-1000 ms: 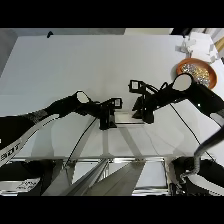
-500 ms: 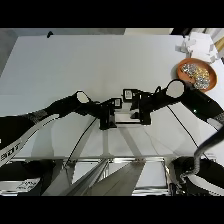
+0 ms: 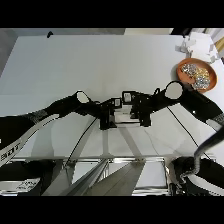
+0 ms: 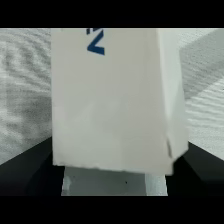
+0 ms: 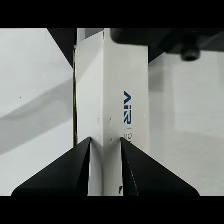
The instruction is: Fold the box and place the chain.
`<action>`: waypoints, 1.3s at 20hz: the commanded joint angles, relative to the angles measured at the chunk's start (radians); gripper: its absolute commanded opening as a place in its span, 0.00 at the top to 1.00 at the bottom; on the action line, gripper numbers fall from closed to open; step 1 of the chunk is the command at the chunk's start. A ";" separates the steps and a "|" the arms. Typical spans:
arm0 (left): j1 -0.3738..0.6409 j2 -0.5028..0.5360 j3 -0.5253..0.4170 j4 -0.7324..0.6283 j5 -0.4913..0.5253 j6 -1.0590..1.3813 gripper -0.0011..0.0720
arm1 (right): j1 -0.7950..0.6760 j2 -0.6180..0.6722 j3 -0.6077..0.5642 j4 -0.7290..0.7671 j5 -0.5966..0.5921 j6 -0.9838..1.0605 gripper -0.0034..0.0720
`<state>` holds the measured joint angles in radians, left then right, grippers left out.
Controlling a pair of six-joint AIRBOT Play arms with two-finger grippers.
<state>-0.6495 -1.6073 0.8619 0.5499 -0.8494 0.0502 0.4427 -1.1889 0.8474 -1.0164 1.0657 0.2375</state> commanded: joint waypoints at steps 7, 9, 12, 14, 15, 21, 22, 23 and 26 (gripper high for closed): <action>0.000 0.001 0.000 0.000 0.023 0.002 0.71 | 0.001 0.000 -0.037 -0.008 -0.065 0.001 0.72; 0.000 0.001 0.001 0.000 0.023 0.002 0.71 | 0.001 0.000 -0.037 -0.008 -0.037 0.001 0.72; 0.000 0.001 0.001 0.000 0.023 0.002 0.71 | 0.001 0.000 -0.045 -0.006 -0.027 0.001 0.59; 0.000 0.001 0.000 0.000 0.023 0.002 0.71 | 0.001 0.004 -0.050 -0.006 -0.026 0.001 0.50; 0.000 0.001 0.000 0.000 0.023 0.002 0.71 | 0.001 0.010 -0.051 -0.005 -0.026 0.001 0.50; 0.000 0.001 0.001 0.000 0.023 0.002 0.71 | 0.001 0.106 -0.051 0.009 -0.030 0.000 0.49; 0.000 0.001 0.000 0.000 0.023 0.002 0.71 | 0.000 0.124 -0.051 0.025 -0.030 0.000 0.44; 0.000 0.001 0.001 0.000 0.023 0.002 0.71 | 0.000 0.140 -0.051 0.039 -0.031 -0.003 0.41; 0.000 0.001 0.001 0.000 0.023 0.002 0.71 | -0.030 0.164 -0.052 0.128 -0.024 0.014 0.77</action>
<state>-0.6495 -1.6073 0.8619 0.5507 -0.8486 0.0528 0.4316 -1.0519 0.7967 -0.9638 1.0363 0.2379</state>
